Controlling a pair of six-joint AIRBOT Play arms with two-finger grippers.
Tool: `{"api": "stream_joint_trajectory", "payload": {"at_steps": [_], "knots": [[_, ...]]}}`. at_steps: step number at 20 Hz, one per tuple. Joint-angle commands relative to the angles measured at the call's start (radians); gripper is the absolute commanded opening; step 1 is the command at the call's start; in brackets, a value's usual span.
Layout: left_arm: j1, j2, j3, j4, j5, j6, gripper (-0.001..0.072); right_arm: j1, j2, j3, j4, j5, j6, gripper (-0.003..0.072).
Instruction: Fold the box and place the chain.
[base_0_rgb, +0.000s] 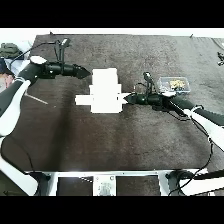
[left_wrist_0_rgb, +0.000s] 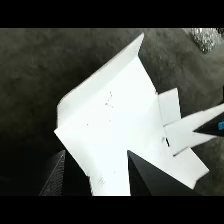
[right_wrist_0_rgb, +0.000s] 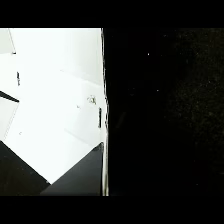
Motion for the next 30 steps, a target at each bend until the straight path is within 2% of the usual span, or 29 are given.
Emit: {"api": "stream_joint_trajectory", "payload": {"at_steps": [1, 7, 15, 19, 21, 22, 23, 25, 26, 28, 29, 30], "knots": [[-0.002, -0.155, 0.187, 0.089, -0.138, -0.157, 0.0446, 0.001, 0.0, 0.001, 0.001, -0.002, -0.008, -0.0013], [-0.031, -0.226, 0.227, 0.106, -0.168, -0.133, 0.0447, 0.001, 0.0, 0.001, 0.003, -0.002, -0.013, -0.0013], [-0.042, -0.299, 0.233, -0.037, -0.287, -0.086, 0.0444, 0.001, 0.0, 0.001, 0.004, -0.002, -0.016, -0.0013], [-0.041, -0.301, 0.233, -0.04, -0.32, -0.079, 0.0423, 0.001, 0.0, 0.001, 0.004, -0.002, -0.016, -0.0013], [-0.041, -0.301, 0.233, -0.04, -0.321, -0.079, 0.0344, 0.001, 0.0, 0.001, 0.003, -0.002, -0.016, -0.0013], [-0.041, -0.301, 0.233, -0.04, -0.323, -0.079, 0.0277, 0.001, 0.0, 0.001, 0.003, -0.002, -0.016, -0.0013], [-0.041, -0.301, 0.233, -0.04, -0.329, -0.068, 0.0276, 0.001, 0.0, 0.001, 0.0, -0.002, -0.016, -0.0013], [-0.041, -0.301, 0.233, -0.04, -0.342, -0.06, 0.0178, 0.001, 0.0, 0.001, -0.004, -0.002, -0.016, -0.0013], [-0.041, -0.301, 0.233, -0.04, -0.351, -0.053, 0.0172, 0.001, 0.0, 0.001, -0.004, -0.003, -0.016, -0.0013], [-0.041, -0.301, 0.233, -0.04, -0.354, -0.048, 0.0059, 0.0, 0.0, 0.001, -0.004, -0.007, -0.016, -0.0012], [-0.041, -0.301, 0.233, -0.04, -0.353, -0.026, 0.0011, -0.001, 0.0, 0.001, -0.003, -0.007, -0.016, 0.0034], [-0.041, -0.301, 0.233, -0.04, -0.353, 0.009, 0.001, -0.005, 0.003, 0.001, -0.004, -0.007, -0.016, 0.026]]}}
